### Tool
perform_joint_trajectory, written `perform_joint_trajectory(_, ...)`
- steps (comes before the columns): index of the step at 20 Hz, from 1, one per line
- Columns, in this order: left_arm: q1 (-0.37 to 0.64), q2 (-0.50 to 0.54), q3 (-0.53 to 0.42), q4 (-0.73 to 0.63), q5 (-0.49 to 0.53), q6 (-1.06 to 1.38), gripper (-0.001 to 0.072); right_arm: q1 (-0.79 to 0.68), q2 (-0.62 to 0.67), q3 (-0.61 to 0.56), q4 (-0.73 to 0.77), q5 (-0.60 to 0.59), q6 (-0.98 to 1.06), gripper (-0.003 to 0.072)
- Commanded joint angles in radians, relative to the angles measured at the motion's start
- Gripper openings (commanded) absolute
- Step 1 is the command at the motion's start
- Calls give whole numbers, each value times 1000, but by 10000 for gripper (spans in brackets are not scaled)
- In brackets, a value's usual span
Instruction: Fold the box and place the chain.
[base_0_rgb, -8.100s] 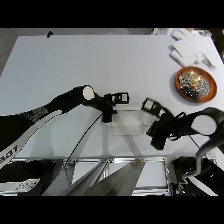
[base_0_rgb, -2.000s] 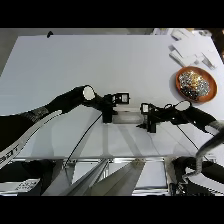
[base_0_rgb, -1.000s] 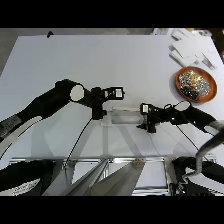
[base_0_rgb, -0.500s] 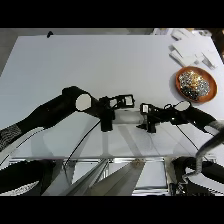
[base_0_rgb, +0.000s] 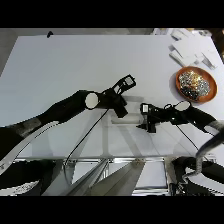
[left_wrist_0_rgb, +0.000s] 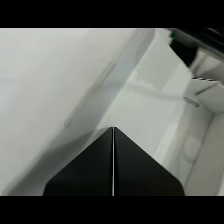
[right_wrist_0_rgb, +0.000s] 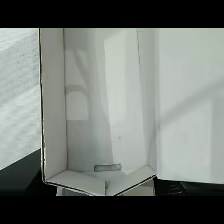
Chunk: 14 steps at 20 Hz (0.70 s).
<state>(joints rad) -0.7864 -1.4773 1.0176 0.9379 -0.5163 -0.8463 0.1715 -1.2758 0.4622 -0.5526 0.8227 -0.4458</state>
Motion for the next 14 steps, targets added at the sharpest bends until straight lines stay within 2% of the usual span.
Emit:
perform_joint_trajectory(1,15,-69,0,-10,13,-78,6,0,0,0,0,0,0,436)
perform_joint_trajectory(5,11,-20,0,-7,-21,-73,5,0,0,0,0,0,0,436)
perform_joint_trajectory(8,14,76,0,69,-103,-71,3,0,0,0,0,1,0,436)
perform_joint_trajectory(9,15,111,0,108,-147,-71,4,0,0,0,0,0,0,436)
perform_joint_trajectory(12,13,210,0,244,-366,-71,8,0,0,0,0,0,0,436)
perform_joint_trajectory(14,13,234,0,318,-511,-70,8,0,0,0,0,0,0,436)
